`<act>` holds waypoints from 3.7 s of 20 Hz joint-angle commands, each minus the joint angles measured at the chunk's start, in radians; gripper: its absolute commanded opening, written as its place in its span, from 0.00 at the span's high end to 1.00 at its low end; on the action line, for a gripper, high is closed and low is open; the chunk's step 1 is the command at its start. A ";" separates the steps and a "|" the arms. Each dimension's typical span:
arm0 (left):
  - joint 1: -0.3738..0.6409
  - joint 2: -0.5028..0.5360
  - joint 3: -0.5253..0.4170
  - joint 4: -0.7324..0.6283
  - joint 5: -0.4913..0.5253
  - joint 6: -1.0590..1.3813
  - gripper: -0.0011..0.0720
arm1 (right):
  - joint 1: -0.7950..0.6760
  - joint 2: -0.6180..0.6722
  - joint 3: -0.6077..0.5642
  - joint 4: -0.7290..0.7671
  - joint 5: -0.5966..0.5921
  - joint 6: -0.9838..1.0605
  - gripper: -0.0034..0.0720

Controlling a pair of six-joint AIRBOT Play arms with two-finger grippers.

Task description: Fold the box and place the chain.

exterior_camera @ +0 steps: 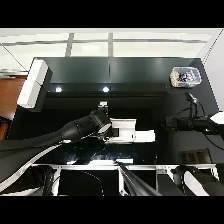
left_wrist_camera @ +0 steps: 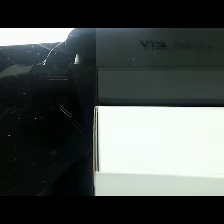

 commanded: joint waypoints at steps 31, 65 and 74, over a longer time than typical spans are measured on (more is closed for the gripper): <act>0.001 -0.001 0.000 0.002 0.007 0.000 0.94 | 0.500 -0.272 0.101 0.221 -0.065 0.138 0.26; 0.001 -0.001 0.000 0.005 0.024 0.000 0.94 | 0.992 -0.381 0.355 -0.581 -0.055 1.142 0.56; 0.001 -0.001 0.000 0.001 0.024 0.000 0.94 | 0.992 -0.392 0.355 -0.574 -0.056 1.139 0.90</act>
